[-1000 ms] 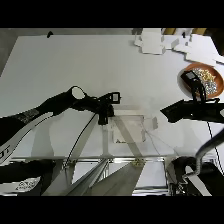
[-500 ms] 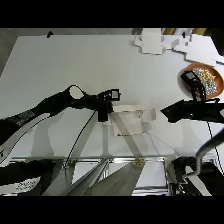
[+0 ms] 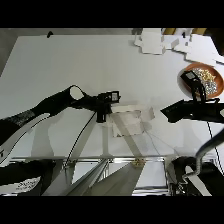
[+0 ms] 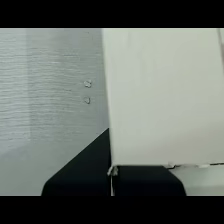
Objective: Fold the box and place the chain.
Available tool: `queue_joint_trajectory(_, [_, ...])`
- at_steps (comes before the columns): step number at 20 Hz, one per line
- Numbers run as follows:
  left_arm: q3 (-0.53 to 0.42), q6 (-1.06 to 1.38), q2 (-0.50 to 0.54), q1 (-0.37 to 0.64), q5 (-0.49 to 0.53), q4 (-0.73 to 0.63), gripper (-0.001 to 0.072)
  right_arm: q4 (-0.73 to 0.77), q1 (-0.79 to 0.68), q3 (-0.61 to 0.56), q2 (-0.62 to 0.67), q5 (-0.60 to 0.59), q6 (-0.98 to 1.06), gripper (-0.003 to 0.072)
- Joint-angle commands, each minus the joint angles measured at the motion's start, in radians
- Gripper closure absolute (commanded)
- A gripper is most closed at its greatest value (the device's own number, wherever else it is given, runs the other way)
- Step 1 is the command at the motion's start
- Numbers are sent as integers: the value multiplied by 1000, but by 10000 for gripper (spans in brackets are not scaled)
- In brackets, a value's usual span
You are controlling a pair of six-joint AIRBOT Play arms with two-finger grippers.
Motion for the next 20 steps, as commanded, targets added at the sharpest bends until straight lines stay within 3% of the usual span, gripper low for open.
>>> queue_joint_trajectory(1, [0,2,-17,-1,-22,13,706,-14,1,1,1,1,1,369])
queue_joint_trajectory(12, [1,47,-16,-1,-33,16,711,-43,1,1,1,1,2,369])
queue_joint_trajectory(16, [55,21,-17,0,-97,104,712,-43,1,1,1,1,2,369])
queue_joint_trajectory(20, [59,19,-38,-1,-118,102,712,-43,1,1,1,1,4,369])
